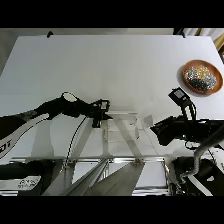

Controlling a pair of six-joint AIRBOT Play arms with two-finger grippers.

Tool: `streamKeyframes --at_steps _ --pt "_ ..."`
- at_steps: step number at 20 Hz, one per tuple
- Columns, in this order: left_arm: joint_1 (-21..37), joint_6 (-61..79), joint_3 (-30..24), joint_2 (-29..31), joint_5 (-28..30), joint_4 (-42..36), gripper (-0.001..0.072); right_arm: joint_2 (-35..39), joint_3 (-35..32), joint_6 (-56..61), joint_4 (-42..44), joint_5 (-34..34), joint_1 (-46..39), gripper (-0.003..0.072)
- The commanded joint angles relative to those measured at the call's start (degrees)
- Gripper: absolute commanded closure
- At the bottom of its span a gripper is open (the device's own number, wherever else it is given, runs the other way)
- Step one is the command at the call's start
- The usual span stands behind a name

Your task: Fold the box and place the chain.

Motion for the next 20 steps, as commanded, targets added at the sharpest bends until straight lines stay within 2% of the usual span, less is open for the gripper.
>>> streamKeyframes --at_steps 1,3,5,6,9,13,15,17,18,20 --pt "0.00 -0.02 0.02 -0.04 0.02 0.02 0.0697 0.07 0.04 -1.20 0.00 -3.56 0.00 0.0409" --pt "0.00 -0.02 0.02 -0.04 0.02 0.02 0.0697 0.02 0.04 -5.88 0.07 -7.10 0.02 0.0423" --pt "0.00 -0.02 0.02 -0.04 0.02 0.02 0.0697 -0.55 0.04 -11.91 0.11 -8.85 0.02 0.0651" --pt "0.00 -0.02 0.02 -0.04 0.02 0.02 0.0697 -1.33 0.02 -15.17 0.09 -8.74 0.02 0.0670" --pt "0.00 -0.02 0.02 -0.04 0.02 0.02 0.0697 -6.82 -0.02 -28.85 0.37 -8.48 0.02 0.0670" --pt "0.00 -0.02 0.02 -0.04 0.02 0.02 0.0697 -18.64 -0.02 -50.42 1.77 -0.83 0.02 0.0668" --pt "0.00 -0.02 0.02 -0.04 0.02 0.04 0.0697 -21.59 -0.02 -54.27 2.21 -2.54 -0.37 0.0668" --pt "0.00 -0.02 0.02 -0.04 0.02 0.04 0.0697 -21.31 -0.07 -54.42 0.72 -6.95 0.28 0.0666" --pt "0.00 -0.02 0.02 -0.02 0.02 0.02 0.0697 -20.55 -0.22 -54.40 -0.63 -9.38 2.03 0.0598" --pt "0.00 -0.02 0.02 -0.04 0.00 0.04 0.0697 -18.36 -1.99 -54.45 -1.16 -15.69 5.35 0.0204"
